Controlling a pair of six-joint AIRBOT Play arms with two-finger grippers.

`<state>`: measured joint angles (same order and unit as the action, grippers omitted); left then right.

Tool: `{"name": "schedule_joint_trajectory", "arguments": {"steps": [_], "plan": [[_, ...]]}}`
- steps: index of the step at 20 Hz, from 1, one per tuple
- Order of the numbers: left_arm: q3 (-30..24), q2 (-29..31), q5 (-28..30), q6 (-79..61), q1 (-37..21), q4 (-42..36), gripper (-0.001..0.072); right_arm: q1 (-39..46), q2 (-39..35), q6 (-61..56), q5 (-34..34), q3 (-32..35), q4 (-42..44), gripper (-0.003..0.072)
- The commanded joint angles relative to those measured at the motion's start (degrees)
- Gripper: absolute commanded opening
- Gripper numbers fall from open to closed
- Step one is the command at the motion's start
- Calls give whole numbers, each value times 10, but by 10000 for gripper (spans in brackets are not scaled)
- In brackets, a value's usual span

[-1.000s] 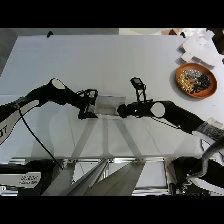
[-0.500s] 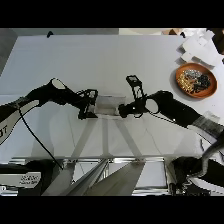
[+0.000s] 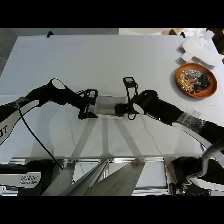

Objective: Fold the box and place the chain.

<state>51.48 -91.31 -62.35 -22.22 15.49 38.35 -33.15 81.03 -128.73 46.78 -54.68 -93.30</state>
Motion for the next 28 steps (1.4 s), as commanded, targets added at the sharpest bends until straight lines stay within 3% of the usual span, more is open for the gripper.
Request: {"name": "schedule_joint_trajectory", "arguments": {"steps": [1,7,9,11,13,14,15,17,18,19,20,24,28], "plan": [[0,0,0,0,0,0,335,-5,7,-96,8,-7,-44,534],[0,0,0,0,0,0,335,-7,24,-139,9,-18,-54,504],[0,0,0,0,0,0,335,-15,31,-139,8,-31,-55,423],[0,0,0,0,0,0,335,-26,35,-139,7,-38,-59,154],[0,0,0,0,0,0,335,-36,39,-139,4,-39,-59,140],[0,0,0,0,0,0,335,-39,40,-139,4,-39,-61,37],[0,0,0,0,0,0,335,-41,42,-140,4,-39,-67,12],[0,0,0,0,0,0,335,-41,42,-140,2,-39,-70,30],[0,0,0,0,0,0,335,-41,42,-139,2,-39,-70,173],[0,0,0,0,0,0,335,-41,42,-139,2,-39,-70,380],[0,0,0,0,0,0,335,-41,41,-139,2,-39,-69,488],[0,0,0,0,0,0,335,-41,14,-137,23,-39,-66,488],[0,0,0,0,0,0,335,-36,-54,-128,92,-39,-57,488]]}}
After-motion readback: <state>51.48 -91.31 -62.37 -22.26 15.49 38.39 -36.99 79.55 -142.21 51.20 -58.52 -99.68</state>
